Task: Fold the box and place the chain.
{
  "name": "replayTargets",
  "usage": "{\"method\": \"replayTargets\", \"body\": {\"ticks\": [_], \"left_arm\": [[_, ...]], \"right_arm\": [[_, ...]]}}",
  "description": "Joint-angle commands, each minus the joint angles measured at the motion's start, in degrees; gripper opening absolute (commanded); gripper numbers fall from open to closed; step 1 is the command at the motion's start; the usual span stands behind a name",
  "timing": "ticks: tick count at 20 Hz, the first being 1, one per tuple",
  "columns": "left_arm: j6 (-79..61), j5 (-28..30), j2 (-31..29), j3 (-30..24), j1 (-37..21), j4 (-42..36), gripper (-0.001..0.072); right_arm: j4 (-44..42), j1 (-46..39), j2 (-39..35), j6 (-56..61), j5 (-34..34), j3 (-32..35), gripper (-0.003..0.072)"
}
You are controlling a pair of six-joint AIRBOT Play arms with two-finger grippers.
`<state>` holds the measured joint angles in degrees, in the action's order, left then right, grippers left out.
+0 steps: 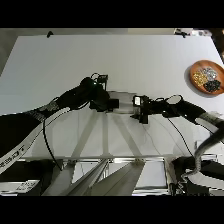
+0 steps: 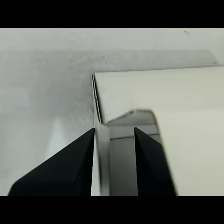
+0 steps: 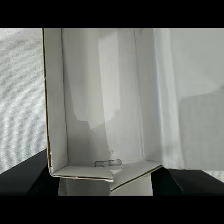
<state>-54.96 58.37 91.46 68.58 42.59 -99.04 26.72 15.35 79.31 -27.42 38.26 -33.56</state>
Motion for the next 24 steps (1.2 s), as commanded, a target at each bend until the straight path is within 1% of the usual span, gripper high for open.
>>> {"method": "replayTargets", "body": {"ticks": [1, 4, 5, 7, 8, 11, 13, 16, 17, 18, 19, 21, 22, 23, 24], "left_arm": [[-0.31, 1.05, -2.36, 0.02, -0.07, 2.86, 0.0277], [-0.74, 4.79, -3.45, 0.02, -0.07, 5.75, 0.0279], [-2.08, 6.05, -3.76, 0.02, -0.07, 6.99, 0.0302], [-4.92, 7.69, -4.70, 0.02, -0.26, 8.61, 0.0614], [-6.84, 7.48, -5.55, 0.02, -0.57, 8.59, 0.0637], [-15.30, 5.75, -9.55, 0.02, -1.64, 8.85, 0.0637], [-23.87, 5.22, -13.35, 0.00, -3.02, 9.55, 0.0633], [-31.98, 5.46, -19.34, 0.00, -8.28, 14.51, 0.0628], [-34.36, 5.29, -21.22, 0.00, -10.91, 14.95, 0.0607], [-40.68, 5.09, -23.28, -0.24, -13.94, 12.11, 0.0554], [-47.17, 5.05, -25.31, -0.87, -16.57, 8.11, 0.0553], [-65.40, 6.16, -29.62, -3.65, -20.87, -4.50, 0.0552], [-73.26, 6.34, -31.76, -5.73, -22.14, -9.57, 0.0527], [-79.28, 5.99, -33.64, -8.09, -22.45, -12.35, 0.0507], [-84.72, 5.81, -35.04, -10.29, -22.18, -13.86, 0.0507]], "right_arm": [[0.00, 0.04, -0.02, -0.09, 0.13, -0.02, 0.0320], [0.00, 0.04, -0.02, -0.07, 0.11, -0.02, 0.0320], [0.00, 0.04, -0.02, -0.07, 0.11, -0.02, 0.0320], [0.00, 0.04, -0.02, -0.07, 0.11, -0.02, 0.0320], [0.00, 0.04, -0.02, -0.07, 0.11, -0.02, 0.0320], [0.00, 0.04, -0.02, -0.07, 0.11, -0.02, 0.0320], [0.00, 0.04, -0.02, -0.07, 0.11, -0.02, 0.0320], [0.00, 0.04, -0.02, -0.07, 0.11, -0.02, 0.0320], [0.00, 0.04, -0.02, -0.09, 0.11, -0.02, 0.0320], [0.00, 0.04, -0.02, -0.07, 0.11, -0.02, 0.0320], [0.00, 0.04, -0.02, -0.09, 0.11, -0.02, 0.0320], [0.00, 0.04, -0.02, -0.07, 0.11, -0.02, 0.0320], [0.00, 0.04, -0.02, -0.07, 0.11, -0.02, 0.0320], [0.00, 0.04, -0.02, -0.07, 0.11, -0.02, 0.0320], [0.00, 0.04, -0.02, -0.07, 0.11, -0.02, 0.0320]]}}
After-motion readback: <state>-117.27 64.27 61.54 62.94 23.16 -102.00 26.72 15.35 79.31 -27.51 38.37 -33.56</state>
